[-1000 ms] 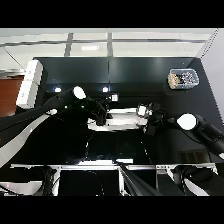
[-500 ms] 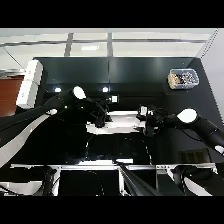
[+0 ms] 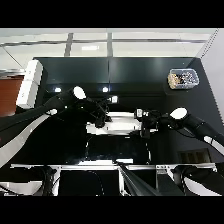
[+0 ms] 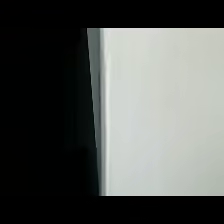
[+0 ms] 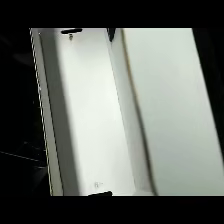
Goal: Fold the box and place the chain.
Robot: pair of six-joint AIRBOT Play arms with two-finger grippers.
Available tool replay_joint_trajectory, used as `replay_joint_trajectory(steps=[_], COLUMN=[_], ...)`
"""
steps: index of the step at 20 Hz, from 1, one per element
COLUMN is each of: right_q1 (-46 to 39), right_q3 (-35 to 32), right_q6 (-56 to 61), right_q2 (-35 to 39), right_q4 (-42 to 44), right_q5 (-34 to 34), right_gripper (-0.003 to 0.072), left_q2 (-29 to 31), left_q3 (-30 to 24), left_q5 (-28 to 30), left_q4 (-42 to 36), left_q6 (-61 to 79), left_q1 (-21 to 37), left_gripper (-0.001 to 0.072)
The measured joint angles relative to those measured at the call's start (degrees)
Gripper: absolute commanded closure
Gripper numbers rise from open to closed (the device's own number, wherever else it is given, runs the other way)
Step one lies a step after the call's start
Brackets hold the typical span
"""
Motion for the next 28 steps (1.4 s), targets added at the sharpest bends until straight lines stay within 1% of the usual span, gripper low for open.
replay_joint_trajectory(steps=[3,9,12,23,28], right_q1=[0.00,-0.96,-1.79,-1.81,-0.81], right_q3=[0.00,0.00,0.00,0.02,0.04], right_q6=[-0.46,-0.83,-0.92,-0.81,0.52], right_q2=[-1.11,-1.70,-1.79,-2.05,-2.21], right_q4=[-1.05,-2.47,-2.73,-3.43,-4.13], right_q5=[0.22,0.28,0.42,0.26,-1.20], right_gripper=[-0.0011,-0.0011,-0.0011,-0.0010,-0.0010], left_q2=[0.00,0.02,0.02,0.02,0.02], left_q3=[0.00,0.00,0.00,0.00,0.00], left_q5=[0.50,4.04,4.94,5.70,5.75], left_q4=[-0.02,0.07,0.11,0.28,0.35], left_q6=[0.00,0.07,0.04,0.04,0.04], left_q1=[-0.22,-0.74,-0.81,-0.81,-0.81], left_gripper=[0.0689,0.0689,0.0688,0.0688,0.0688])
